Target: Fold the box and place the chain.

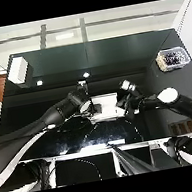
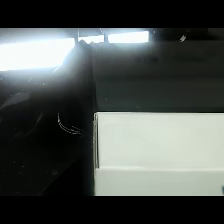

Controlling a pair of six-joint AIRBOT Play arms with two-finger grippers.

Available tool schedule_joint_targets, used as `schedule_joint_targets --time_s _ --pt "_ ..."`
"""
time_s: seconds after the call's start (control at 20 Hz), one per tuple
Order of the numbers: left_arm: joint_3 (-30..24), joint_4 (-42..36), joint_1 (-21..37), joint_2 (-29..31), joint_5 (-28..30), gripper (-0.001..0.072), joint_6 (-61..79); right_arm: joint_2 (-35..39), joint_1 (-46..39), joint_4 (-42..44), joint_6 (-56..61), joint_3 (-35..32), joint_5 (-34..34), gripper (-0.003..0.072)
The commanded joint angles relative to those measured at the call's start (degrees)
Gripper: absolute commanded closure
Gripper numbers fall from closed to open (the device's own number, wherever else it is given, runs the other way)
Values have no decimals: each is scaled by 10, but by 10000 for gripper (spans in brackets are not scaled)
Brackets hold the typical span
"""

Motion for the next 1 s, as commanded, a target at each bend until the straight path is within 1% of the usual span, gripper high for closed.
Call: schedule_joint_targets --time_s 0.0,0.1,0.15,0.2,0.3,0.35,0.45,0.55,0.6,0.85,0.95 --pt "0 1 1 0 0 674 -1 71 -115 -45 215 18 91 617" --pt "0 0 1 0 0 674 -1 96 -225 -67 356 18 129 618" --pt "0 0 1 0 0 674 -1 95 -277 -93 420 16 155 618" --pt "0 0 1 0 0 674 -1 94 -325 -125 473 10 172 634" --pt "0 -2 1 0 0 674 -1 90 -388 -166 555 -15 180 634" --pt "0 -2 1 0 -1 674 -1 83 -403 -164 563 -30 190 634" --pt "0 -4 1 0 0 674 -1 47 -395 -146 561 -54 221 635" --pt "0 -4 1 0 -1 674 -1 -7 -360 -144 548 -61 230 634" --pt "0 -4 1 0 -2 673 -1 -32 -338 -131 518 -61 229 634" --pt "0 -7 0 0 -5 673 -1 -130 -227 22 437 -54 192 634" --pt "0 -7 0 0 -5 673 -1 -150 -192 38 428 -28 194 634"
